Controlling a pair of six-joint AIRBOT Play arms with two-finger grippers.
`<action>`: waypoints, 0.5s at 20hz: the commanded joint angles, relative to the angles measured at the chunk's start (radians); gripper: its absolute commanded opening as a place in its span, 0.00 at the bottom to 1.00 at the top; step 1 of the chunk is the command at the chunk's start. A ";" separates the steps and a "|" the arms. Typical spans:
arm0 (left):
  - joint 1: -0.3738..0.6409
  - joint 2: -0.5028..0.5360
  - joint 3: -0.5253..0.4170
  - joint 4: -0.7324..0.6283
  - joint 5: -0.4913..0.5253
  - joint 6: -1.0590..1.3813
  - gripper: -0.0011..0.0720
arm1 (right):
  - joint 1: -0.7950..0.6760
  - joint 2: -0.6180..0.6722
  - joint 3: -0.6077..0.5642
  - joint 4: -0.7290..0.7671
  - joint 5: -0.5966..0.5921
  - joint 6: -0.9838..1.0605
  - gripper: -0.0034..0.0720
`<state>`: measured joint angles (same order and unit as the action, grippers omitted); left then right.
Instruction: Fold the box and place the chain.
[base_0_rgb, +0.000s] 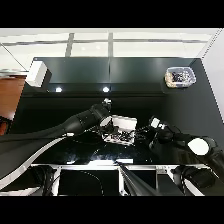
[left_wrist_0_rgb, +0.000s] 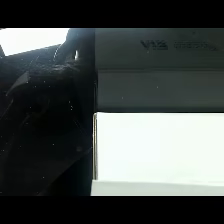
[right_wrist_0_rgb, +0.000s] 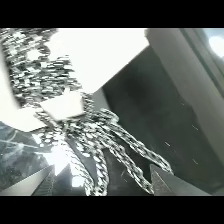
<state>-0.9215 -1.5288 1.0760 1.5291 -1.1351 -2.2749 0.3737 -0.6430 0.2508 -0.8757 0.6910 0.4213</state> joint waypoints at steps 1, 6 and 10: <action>0.001 0.000 0.000 0.000 0.003 0.000 0.06 | 0.006 -0.113 -0.004 0.114 -0.020 -0.263 0.98; 0.001 0.000 0.000 0.000 0.003 0.000 0.06 | 0.006 -0.211 0.048 0.116 -0.019 -0.397 0.98; 0.001 0.000 0.000 0.000 0.003 0.000 0.06 | 0.006 -0.300 0.092 0.118 -0.018 -0.431 0.98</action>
<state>-0.9215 -1.5288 1.0760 1.5288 -1.1336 -2.2749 0.3794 -0.8822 0.3161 -0.7654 0.6712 0.0532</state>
